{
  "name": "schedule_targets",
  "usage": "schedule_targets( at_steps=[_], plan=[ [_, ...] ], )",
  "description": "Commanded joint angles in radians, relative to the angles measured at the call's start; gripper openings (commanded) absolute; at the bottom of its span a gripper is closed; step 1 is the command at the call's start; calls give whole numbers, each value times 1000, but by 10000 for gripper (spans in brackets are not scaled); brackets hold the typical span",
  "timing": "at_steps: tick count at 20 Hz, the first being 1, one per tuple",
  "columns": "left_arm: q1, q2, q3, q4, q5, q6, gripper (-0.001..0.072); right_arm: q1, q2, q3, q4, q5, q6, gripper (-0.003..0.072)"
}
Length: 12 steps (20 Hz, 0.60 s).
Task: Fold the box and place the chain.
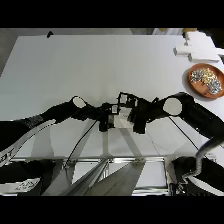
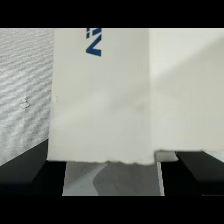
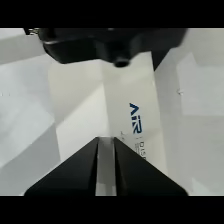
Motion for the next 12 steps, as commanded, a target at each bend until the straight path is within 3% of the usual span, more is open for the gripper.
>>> schedule_targets(
  at_steps=[1,3,11,12],
  plan=[
    [1,1,1,0,0,0,273,26,9,-12,-8,-4,-10,208],
    [1,1,1,0,0,0,273,30,9,-12,-25,-24,-10,256],
    [1,1,1,0,0,0,273,30,9,-12,-106,-77,3,251],
    [1,1,1,0,0,0,273,30,9,-12,-106,-77,3,216]
  ],
)
